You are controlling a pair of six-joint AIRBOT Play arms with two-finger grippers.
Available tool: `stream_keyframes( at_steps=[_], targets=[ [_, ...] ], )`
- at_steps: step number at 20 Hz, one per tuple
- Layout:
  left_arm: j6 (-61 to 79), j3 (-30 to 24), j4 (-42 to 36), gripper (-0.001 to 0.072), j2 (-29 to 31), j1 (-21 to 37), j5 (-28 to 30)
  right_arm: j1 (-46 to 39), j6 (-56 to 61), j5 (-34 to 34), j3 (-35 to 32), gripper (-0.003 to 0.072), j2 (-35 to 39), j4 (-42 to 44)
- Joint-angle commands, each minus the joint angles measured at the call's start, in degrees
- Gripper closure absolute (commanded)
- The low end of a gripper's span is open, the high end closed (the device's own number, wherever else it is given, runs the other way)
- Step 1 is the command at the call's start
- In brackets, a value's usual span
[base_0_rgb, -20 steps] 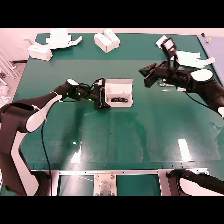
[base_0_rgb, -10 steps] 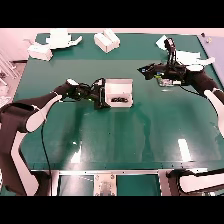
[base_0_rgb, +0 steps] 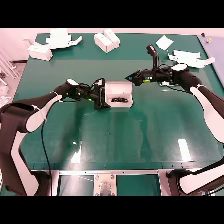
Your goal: Fold the box and place the chain.
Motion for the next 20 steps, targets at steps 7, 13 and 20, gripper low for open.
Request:
stream_keyframes(
  at_steps=[7,13,20],
  targets=[
    [0.0,0.0,0.0,0.0172,0.0,0.0,0.0,1.1,1.4,9.5,0.2,0.0566,-0.5,-4.7],
    [0.0,0.0,0.0,0.0172,0.0,0.0,-0.3,1.1,1.2,14.6,2.1,0.0441,-0.5,-4.7],
    [0.0,0.0,0.0,0.0172,0.0,0.0,-0.3,2.0,1.2,16.1,3.2,0.0441,-0.5,-10.4]
  ],
)
